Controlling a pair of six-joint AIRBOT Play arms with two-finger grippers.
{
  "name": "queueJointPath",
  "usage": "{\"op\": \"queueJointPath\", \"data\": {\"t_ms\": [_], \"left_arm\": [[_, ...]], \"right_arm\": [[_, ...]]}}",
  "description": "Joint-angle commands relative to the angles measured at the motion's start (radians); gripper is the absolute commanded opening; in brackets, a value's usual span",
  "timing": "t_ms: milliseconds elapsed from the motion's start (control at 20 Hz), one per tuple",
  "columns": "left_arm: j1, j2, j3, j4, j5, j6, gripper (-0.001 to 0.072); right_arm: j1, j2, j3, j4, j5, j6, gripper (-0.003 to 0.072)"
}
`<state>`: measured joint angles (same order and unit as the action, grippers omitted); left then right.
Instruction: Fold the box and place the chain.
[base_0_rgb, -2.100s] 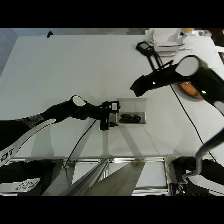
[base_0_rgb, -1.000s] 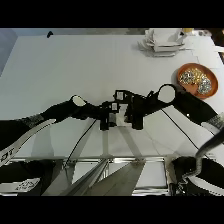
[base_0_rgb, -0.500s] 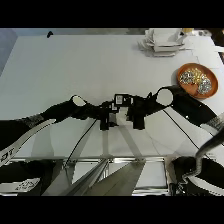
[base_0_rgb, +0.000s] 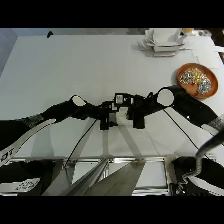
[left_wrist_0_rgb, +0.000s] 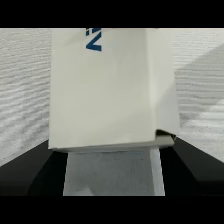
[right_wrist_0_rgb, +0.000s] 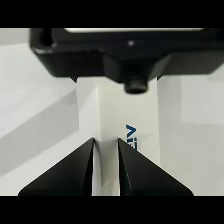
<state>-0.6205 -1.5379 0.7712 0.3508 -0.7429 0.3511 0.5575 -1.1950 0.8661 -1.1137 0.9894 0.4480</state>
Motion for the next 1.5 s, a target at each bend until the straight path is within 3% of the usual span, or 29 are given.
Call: {"op": "queueJointPath", "data": {"t_ms": [0, 550, 600, 750, 1050, 1100, 1150, 1250, 1450], "left_arm": [[0.0, 0.0, 0.0, 0.001, -0.002, 0.001, 0.0205], [0.0, 0.0, 0.0, 0.001, -0.002, 0.001, 0.0205], [0.0, 0.0, 0.0, 0.001, -0.002, 0.001, 0.0205], [0.0, 0.0, 0.0, 0.001, -0.002, 0.001, 0.0205], [0.0, 0.0, 0.0, 0.001, -0.002, 0.001, 0.0205], [0.0, 0.0, 0.0, 0.001, -0.002, 0.001, 0.0205], [0.0, 0.0, 0.0, 0.001, -0.002, 0.001, 0.0205], [0.0, 0.0, 0.0, 0.001, -0.002, 0.001, 0.0205], [0.0, 0.0, 0.0, 0.001, -0.002, 0.001, 0.0205]], "right_arm": [[0.0, 0.015, 0.0, -0.001, -0.014, 0.0, 0.0103], [0.0, 0.014, -0.068, -0.011, -0.045, 0.026, 0.0109], [0.0, 0.014, -0.072, -0.01, -0.043, 0.026, 0.0127], [0.0, 0.015, -0.072, 0.024, -0.036, 0.026, 0.0352], [0.0, 0.061, -0.072, 0.083, -0.032, 0.026, 0.035], [0.0, 0.063, -0.072, 0.092, -0.03, 0.026, 0.0329], [0.0, 0.063, -0.072, 0.098, -0.03, 0.026, 0.0254], [0.0, 0.063, -0.072, 0.097, -0.031, 0.026, 0.0031], [-0.001, 0.062, -0.082, 0.09, -0.041, 0.026, 0.0016]]}}
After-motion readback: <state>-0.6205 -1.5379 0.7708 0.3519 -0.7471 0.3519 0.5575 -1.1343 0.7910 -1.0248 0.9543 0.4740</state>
